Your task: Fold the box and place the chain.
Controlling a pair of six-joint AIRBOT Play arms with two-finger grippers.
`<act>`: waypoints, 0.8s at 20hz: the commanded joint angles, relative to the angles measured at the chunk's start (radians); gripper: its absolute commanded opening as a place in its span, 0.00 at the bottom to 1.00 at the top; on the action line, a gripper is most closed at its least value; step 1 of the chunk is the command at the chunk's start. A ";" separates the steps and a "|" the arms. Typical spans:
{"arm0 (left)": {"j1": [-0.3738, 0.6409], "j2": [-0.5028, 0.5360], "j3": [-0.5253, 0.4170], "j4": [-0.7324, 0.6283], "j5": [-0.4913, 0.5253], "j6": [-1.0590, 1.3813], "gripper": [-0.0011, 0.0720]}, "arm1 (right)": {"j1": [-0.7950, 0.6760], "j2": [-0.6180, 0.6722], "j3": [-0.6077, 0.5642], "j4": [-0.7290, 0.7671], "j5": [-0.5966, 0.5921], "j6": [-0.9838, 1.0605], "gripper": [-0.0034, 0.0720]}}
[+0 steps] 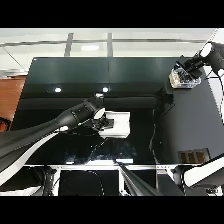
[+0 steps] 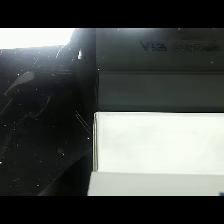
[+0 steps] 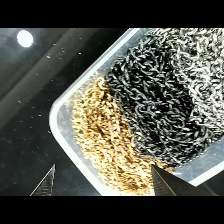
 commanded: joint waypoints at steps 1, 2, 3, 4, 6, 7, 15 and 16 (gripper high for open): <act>0.001 0.000 0.000 0.001 0.002 0.001 0.05 | 0.002 -0.009 0.013 -0.006 0.047 -0.041 0.90; 0.001 0.000 0.000 0.004 0.002 0.001 0.05 | 0.002 -0.009 0.013 0.000 0.060 -0.041 0.90; 0.001 0.000 0.000 0.004 0.002 0.000 0.05 | 0.002 -0.009 0.013 0.017 0.068 -0.031 0.90; 0.001 0.000 0.000 0.003 0.002 0.001 0.05 | -0.002 -0.009 0.013 0.029 0.064 0.006 0.90; 0.001 0.000 0.000 0.003 0.002 0.000 0.05 | -0.014 -0.012 0.013 0.046 0.055 0.136 0.90; 0.001 0.000 0.000 0.003 0.001 0.000 0.05 | -0.021 -0.017 0.013 0.063 0.049 0.166 0.90; 0.001 0.000 0.000 0.003 0.005 0.000 0.05 | -0.062 -0.061 0.013 0.211 -0.056 0.178 0.90; 0.001 0.000 0.000 0.004 0.005 0.001 0.05 | -0.062 -0.071 0.013 0.211 -0.045 0.168 0.90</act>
